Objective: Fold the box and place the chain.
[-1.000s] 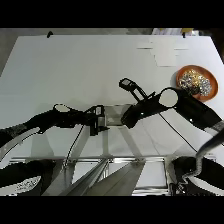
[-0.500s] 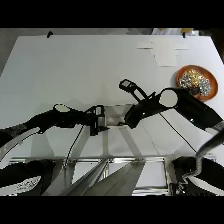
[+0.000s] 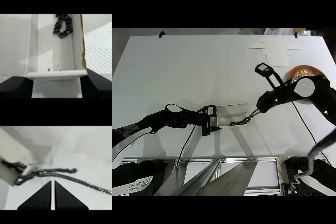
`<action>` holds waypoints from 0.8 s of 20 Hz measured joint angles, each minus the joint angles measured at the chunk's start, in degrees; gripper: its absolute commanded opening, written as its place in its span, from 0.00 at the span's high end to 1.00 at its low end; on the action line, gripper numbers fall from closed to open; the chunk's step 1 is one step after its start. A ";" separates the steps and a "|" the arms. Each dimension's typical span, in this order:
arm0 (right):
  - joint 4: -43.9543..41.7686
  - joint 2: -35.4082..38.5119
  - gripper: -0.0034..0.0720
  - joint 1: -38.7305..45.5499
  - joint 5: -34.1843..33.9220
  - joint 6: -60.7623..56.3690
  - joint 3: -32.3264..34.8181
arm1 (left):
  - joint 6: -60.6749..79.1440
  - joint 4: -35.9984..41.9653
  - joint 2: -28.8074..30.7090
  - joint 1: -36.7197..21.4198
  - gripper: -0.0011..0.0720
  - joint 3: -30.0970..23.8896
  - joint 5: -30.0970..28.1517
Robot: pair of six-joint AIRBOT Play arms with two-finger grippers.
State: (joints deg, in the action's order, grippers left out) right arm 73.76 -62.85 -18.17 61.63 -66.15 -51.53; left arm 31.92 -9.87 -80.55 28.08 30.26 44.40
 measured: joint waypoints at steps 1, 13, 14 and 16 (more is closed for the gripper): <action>0.68 -1.16 0.74 0.96 -0.26 -0.50 -0.02 | 0.00 0.00 0.00 0.00 0.89 0.00 0.00; 3.65 -14.23 0.56 2.54 -3.96 -4.42 -0.07 | 0.00 0.00 0.00 0.00 0.89 0.00 0.00; 3.80 -14.80 0.56 2.21 -3.98 -4.61 -0.07 | 0.00 0.00 0.00 0.00 0.89 0.00 0.00; 4.20 -15.72 0.56 1.40 -4.15 -5.14 -0.07 | 0.00 0.00 0.00 0.00 0.89 0.00 0.00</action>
